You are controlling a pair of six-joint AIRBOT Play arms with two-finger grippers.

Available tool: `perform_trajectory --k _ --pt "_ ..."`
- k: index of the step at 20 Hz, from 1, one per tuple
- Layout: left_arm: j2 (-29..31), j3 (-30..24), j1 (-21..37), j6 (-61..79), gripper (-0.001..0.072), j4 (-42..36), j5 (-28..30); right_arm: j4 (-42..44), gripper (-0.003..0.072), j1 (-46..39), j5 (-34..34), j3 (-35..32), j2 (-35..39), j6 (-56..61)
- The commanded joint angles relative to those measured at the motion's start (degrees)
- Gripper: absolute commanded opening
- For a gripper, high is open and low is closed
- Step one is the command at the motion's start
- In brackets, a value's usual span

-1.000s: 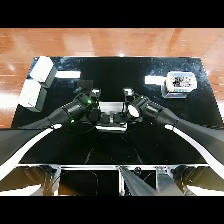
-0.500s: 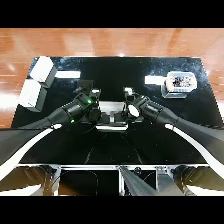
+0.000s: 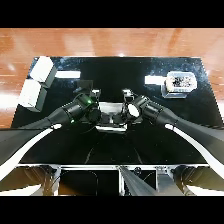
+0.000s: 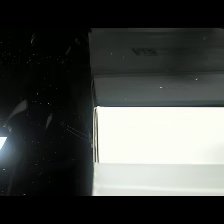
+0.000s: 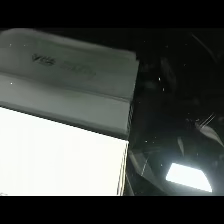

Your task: Fold the box and place the chain.

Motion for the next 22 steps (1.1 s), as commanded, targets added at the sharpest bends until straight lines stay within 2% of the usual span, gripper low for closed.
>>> perform_trajectory --k 1,2,3,8,12,16,17,22 --pt "0.0 -0.02 0.02 -0.2 0.0025 -0.13 -0.13 -0.15 0.0322 0.0 2.99 1.49 0.0 -0.48" --pt "0.0 -0.02 0.0 -0.2 0.0025 -0.13 -0.13 -0.66 0.0441 0.0 4.15 2.47 0.02 -0.66" --pt "0.0 -0.02 0.02 -0.2 0.0025 -0.09 -0.13 -1.46 0.0526 0.0 5.68 3.58 0.02 -0.68" --pt "0.0 -0.02 0.02 -0.2 0.0025 0.09 -0.02 -4.44 0.0524 0.0 13.33 6.69 0.11 -1.09" --pt "0.0 -0.02 0.02 -0.2 0.0025 0.09 -0.02 -3.98 0.0309 0.46 11.43 6.69 -0.5 -0.87" --pt "0.0 -0.02 0.02 -0.17 0.0025 0.07 0.07 -3.96 0.0306 0.46 10.69 6.69 -3.13 -0.44" --pt "0.0 -0.02 0.02 -0.17 0.0025 0.07 0.07 -4.0 0.0226 0.46 10.6 6.69 -3.56 -0.46" --pt "0.0 -0.02 0.0 -0.2 0.0025 0.04 0.07 -4.39 0.0225 0.28 9.2 6.69 -4.57 -0.44"
